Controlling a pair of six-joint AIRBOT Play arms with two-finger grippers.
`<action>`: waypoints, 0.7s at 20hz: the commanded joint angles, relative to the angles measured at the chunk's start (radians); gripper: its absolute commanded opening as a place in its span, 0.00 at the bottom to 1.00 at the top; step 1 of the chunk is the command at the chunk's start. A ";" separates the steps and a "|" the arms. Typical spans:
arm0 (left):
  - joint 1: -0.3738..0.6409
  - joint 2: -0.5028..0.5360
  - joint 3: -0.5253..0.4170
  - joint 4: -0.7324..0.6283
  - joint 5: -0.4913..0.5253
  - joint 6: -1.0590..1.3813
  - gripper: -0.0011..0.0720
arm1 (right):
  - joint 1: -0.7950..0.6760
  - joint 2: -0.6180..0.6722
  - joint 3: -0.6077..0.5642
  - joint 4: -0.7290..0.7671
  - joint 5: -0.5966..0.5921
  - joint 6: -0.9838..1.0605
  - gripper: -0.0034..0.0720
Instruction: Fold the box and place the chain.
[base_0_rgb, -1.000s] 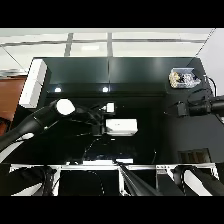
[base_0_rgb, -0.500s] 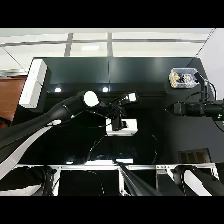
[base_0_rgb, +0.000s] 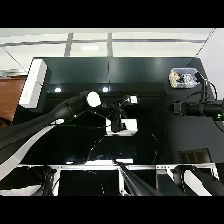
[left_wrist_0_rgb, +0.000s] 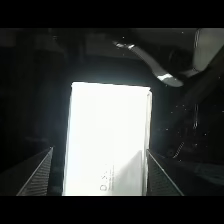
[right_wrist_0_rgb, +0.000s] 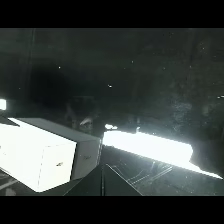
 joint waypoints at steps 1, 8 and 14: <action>-0.010 -0.003 0.001 0.023 -0.020 -0.006 0.98 | 0.000 0.001 -0.001 0.000 0.000 0.000 0.07; -0.026 -0.006 0.001 0.047 -0.021 -0.006 0.98 | 0.000 0.001 -0.001 0.000 0.014 0.000 0.07; -0.039 -0.024 0.000 0.080 0.003 -0.006 0.98 | 0.000 0.001 -0.001 0.000 0.013 0.000 0.07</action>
